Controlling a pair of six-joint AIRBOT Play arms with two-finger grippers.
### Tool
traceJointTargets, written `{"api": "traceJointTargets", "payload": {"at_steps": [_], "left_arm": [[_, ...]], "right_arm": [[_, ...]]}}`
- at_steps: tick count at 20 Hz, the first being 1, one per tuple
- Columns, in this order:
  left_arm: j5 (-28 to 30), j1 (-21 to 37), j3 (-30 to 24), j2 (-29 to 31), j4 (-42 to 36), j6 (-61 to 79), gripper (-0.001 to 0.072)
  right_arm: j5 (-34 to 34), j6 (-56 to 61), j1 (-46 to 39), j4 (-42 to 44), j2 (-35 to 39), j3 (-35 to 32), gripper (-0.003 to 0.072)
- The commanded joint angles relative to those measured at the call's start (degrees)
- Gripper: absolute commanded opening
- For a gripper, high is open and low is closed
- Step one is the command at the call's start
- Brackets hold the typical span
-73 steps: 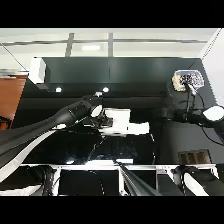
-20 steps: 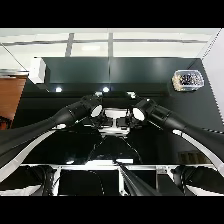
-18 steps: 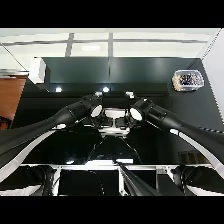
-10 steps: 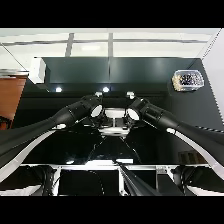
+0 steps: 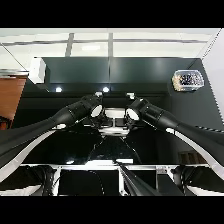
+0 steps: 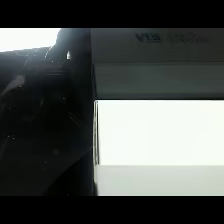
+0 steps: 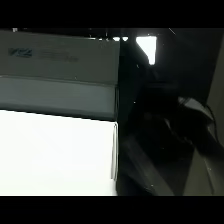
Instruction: Fold the box and place the chain.
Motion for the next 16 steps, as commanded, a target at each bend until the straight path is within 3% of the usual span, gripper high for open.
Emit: {"api": "traceJointTargets", "payload": {"at_steps": [1,5,7,8,13,16], "left_arm": [[0.0,0.0,0.1,0.0,-0.1,-0.1,0.0029],[0.1,0.0,0.1,0.0,-0.1,-0.1,0.0029],[0.0,0.0,0.1,0.0,-0.1,-0.1,0.0029],[0.0,0.0,0.1,0.0,0.0,-0.1,0.0029],[0.1,0.0,0.1,0.0,0.1,-0.1,0.0029],[0.0,0.0,0.1,0.0,0.1,-0.1,0.0029]], "right_arm": [[-0.4,0.2,0.0,0.0,0.0,0.0,0.0018],[-1.3,0.2,0.0,0.0,0.0,0.0,0.0023],[-0.8,-1.5,-0.2,0.1,0.6,0.1,0.0396],[-0.5,-3.7,-0.2,-0.1,1.7,0.1,0.043],[2.1,-8.1,-2.4,-2.8,13.7,0.1,0.043],[8.6,-9.2,-5.8,-19.6,22.5,0.1,0.043]]}}
